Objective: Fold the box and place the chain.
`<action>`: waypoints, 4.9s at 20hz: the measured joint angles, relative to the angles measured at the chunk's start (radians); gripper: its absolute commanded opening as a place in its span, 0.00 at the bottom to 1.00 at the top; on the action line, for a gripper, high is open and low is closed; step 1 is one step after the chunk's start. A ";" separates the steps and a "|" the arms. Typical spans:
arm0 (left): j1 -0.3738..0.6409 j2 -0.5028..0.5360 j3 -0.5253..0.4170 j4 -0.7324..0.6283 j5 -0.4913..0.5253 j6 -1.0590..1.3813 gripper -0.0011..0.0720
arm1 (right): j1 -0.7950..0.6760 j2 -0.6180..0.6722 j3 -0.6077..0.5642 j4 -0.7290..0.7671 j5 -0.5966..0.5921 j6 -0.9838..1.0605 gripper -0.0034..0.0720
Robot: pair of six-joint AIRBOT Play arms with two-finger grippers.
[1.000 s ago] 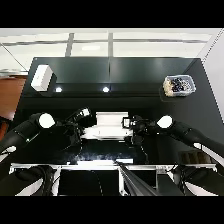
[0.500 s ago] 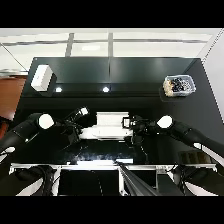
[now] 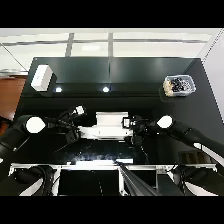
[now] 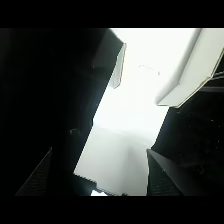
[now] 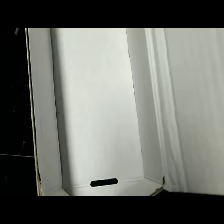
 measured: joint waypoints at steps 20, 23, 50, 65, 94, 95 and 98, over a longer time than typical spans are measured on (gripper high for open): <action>-0.143 -0.183 0.008 -0.141 0.135 0.193 0.86 | 0.000 0.000 0.000 0.000 0.000 0.000 0.78; -0.153 -0.188 0.009 -0.152 0.161 0.216 0.59 | 0.000 0.000 0.000 0.000 0.000 0.000 0.78; -0.216 -0.225 0.015 -0.317 0.229 0.209 0.23 | 0.000 0.000 0.000 0.000 0.000 0.000 0.78; -0.240 -0.271 0.015 -0.358 0.237 0.270 0.48 | 0.000 0.000 0.000 0.000 0.001 -0.001 0.78; 0.496 -0.072 -0.111 -0.278 -0.163 -0.686 0.05 | 0.000 0.000 0.000 0.000 0.000 0.000 0.78; 0.476 -0.098 -0.118 -0.301 -0.164 -0.698 0.05 | 0.000 0.000 0.000 0.000 0.000 0.000 0.78; 0.385 -0.182 -0.131 -0.358 -0.142 -0.718 0.06 | 0.000 0.000 0.000 0.000 0.000 0.000 0.78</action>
